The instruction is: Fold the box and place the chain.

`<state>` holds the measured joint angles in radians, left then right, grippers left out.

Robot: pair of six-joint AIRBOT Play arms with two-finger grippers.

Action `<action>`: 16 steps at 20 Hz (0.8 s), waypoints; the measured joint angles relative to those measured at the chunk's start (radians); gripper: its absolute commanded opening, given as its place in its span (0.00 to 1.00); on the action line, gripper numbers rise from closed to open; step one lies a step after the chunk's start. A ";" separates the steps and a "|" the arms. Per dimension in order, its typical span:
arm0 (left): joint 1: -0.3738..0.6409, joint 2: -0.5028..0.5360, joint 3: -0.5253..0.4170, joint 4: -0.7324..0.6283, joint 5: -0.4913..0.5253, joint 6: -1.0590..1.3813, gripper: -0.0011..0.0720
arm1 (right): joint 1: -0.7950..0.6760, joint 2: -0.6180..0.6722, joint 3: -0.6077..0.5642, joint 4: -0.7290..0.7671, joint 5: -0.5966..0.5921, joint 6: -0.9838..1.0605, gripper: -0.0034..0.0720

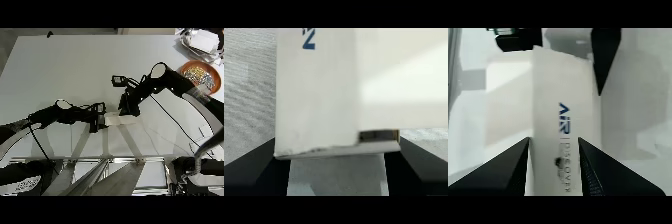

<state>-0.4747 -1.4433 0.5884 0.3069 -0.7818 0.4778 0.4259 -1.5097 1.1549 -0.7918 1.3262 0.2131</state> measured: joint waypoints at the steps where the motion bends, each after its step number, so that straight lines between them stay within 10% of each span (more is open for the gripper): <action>1: 0.000 0.000 0.000 0.000 0.000 0.000 0.30 | 0.006 0.005 0.000 -0.018 0.006 0.000 0.51; 16: 0.000 0.000 0.000 0.000 0.000 0.000 0.30 | 0.075 0.046 0.000 -0.226 -0.007 0.164 0.66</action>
